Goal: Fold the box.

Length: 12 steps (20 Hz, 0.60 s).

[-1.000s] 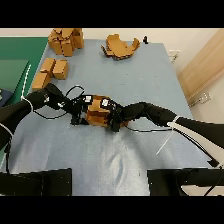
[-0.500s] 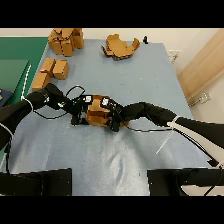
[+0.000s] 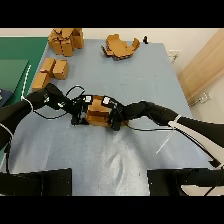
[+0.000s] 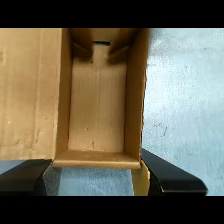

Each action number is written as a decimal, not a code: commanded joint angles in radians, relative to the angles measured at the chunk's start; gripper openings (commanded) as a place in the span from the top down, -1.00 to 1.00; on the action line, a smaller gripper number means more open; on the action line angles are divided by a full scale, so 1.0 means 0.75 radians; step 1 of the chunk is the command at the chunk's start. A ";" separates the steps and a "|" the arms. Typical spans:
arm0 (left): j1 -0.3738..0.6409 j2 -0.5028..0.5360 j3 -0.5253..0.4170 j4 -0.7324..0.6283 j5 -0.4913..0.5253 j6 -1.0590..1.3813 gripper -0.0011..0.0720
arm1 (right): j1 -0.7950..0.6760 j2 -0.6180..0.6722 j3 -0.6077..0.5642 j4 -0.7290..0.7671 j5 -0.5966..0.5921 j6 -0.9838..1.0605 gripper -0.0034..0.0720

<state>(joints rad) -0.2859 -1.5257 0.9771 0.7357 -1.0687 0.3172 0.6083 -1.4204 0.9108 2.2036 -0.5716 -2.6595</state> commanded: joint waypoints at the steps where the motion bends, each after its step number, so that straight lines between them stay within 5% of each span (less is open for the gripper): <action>1: 0.002 0.000 0.001 0.005 -0.006 0.004 0.15 | -0.056 0.099 0.003 -0.156 -0.174 0.353 0.90; 4: 0.002 0.000 0.001 0.006 -0.006 0.004 0.15 | -0.146 0.249 0.002 -0.195 -0.278 0.585 0.90; 8: 0.002 0.000 0.001 0.005 -0.006 0.004 0.15 | -0.413 0.413 -0.083 -0.298 -0.308 1.226 0.91; 12: 0.001 0.000 0.001 0.005 -0.006 0.003 0.15 | -0.562 0.392 -0.251 -0.138 -0.344 1.357 0.91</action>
<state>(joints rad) -0.2852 -1.5257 0.9771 0.7387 -1.0718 0.3191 0.2630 -1.1305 0.7929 2.0258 -0.8036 -1.7969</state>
